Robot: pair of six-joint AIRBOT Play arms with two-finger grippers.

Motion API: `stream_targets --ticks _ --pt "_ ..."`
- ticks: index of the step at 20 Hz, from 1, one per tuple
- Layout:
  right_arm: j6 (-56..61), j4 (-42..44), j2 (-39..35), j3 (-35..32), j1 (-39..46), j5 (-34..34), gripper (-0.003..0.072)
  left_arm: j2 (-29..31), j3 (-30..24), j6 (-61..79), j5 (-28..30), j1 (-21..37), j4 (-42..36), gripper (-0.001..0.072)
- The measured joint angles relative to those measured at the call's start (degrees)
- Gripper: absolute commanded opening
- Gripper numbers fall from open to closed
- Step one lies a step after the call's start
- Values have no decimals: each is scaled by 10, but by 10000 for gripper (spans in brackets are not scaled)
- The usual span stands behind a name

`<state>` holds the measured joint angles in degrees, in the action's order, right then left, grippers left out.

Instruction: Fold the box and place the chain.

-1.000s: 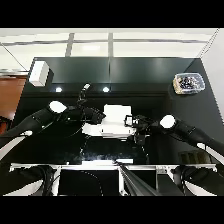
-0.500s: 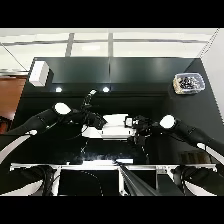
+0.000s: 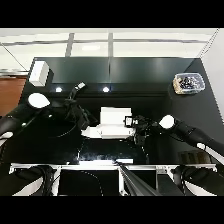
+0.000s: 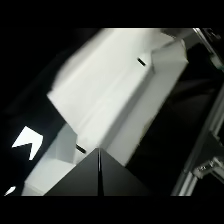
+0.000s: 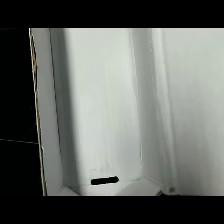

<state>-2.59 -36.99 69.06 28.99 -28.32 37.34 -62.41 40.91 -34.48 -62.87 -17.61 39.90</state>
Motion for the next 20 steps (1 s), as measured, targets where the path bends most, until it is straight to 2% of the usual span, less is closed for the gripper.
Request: stream_targets --ticks 1,2,4,5,12,14,15,16,18,20 --pt "0 0 0 0 0 0 491 14 -4 25 -27 4 9 30" --pt "0 0 0 0 0 0 491 25 -9 58 -48 6 23 77" --pt "0 0 0 0 0 0 492 36 -19 120 -64 0 60 541" --pt "0 0 0 0 0 0 491 38 -24 149 -60 -6 78 720" --pt "-1 -1 0 0 0 0 492 -5 -44 255 91 -68 126 680" --pt "-1 -1 0 0 0 0 491 -25 -46 267 115 -84 127 603" --pt "-1 -1 0 0 0 0 492 -33 -46 271 122 -89 123 587" --pt "-1 -1 0 0 0 0 492 -39 -46 273 130 -93 112 472" --pt "-1 -1 0 0 0 0 491 -47 -47 277 143 -97 90 332" --pt "-1 -1 0 0 0 -1 492 -52 -47 281 149 -100 66 331"
